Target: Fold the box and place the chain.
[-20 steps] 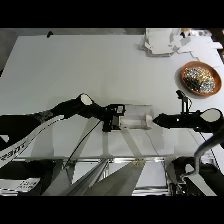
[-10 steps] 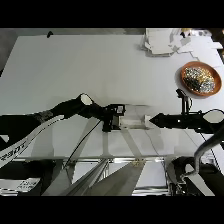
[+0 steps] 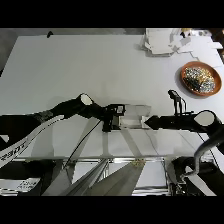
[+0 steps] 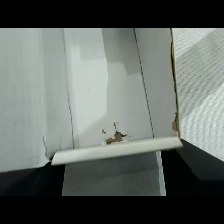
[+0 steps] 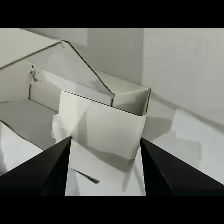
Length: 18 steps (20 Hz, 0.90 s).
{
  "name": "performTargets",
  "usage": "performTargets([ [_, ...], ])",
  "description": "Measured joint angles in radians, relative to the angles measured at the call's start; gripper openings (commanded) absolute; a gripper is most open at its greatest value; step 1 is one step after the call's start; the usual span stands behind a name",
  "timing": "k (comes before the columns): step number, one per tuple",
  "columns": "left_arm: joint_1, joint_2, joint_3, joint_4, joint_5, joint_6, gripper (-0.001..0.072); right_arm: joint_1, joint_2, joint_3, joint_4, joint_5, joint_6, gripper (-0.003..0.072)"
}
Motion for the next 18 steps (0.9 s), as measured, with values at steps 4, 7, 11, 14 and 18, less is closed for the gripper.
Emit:
performTargets([
  [4, 0.0, 0.0, 0.0, 0.0, 0.0, 0.0, 0.0088, 0.097, -0.007, 0.031, -0.109, -0.038, 0.137, 0.0474],
  [7, 0.0, 0.0, 0.0, 0.0, 0.0, 0.0, 0.0088, 0.176, -0.034, 0.069, -0.207, -0.049, 0.259, 0.0459],
  [11, 0.0, 0.0, 0.0, 0.0, 0.0, 0.0, 0.0088, 0.29, -0.111, 0.131, -0.324, -0.046, 0.419, 0.0459],
  [14, 0.0, 0.0, 0.0, 0.0, 0.0, 0.0, 0.0088, 0.36, -0.171, 0.171, -0.408, -0.036, 0.532, 0.0459],
  [18, 0.0, 0.0, 0.0, 0.0, 0.0, 0.0, 0.0088, 0.412, -0.235, 0.228, -0.509, -0.007, 0.658, 0.0459],
])
